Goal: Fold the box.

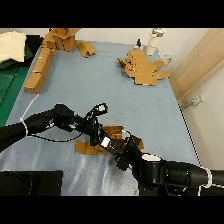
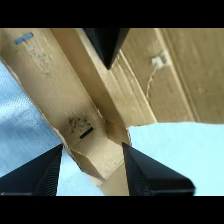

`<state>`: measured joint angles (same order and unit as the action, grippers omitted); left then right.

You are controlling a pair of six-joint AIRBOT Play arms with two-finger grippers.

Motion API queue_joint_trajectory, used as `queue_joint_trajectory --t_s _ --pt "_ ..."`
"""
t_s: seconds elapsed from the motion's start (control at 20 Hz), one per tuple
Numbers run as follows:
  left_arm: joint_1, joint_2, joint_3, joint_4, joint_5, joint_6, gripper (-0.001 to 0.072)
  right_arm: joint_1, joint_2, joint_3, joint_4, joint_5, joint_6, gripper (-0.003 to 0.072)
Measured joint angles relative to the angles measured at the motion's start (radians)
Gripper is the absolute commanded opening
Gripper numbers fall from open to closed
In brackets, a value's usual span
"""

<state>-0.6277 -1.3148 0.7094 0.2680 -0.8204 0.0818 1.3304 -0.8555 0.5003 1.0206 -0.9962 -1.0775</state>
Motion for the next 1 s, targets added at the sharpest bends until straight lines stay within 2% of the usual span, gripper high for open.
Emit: queue_joint_trajectory --t_s 0.55,0.65,0.8,1.0 --pt "-0.001 0.0 0.0 0.0 0.001 -0.001 0.0013 -0.003 0.0 0.0 0.007 0.011 0.003 0.0579" --pt "-0.001 0.0 0.0 0.0 0.001 -0.001 0.0013 -0.003 0.0 0.0 0.007 0.018 0.004 0.072" --pt "-0.001 0.0 0.0 0.0 0.001 -0.001 0.0013 -0.012 0.004 0.001 0.008 0.022 -0.006 0.072" --pt "-0.001 0.0 0.0 0.0 0.001 -0.001 0.0013 -0.057 0.039 0.0 0.047 0.021 -0.167 0.072"
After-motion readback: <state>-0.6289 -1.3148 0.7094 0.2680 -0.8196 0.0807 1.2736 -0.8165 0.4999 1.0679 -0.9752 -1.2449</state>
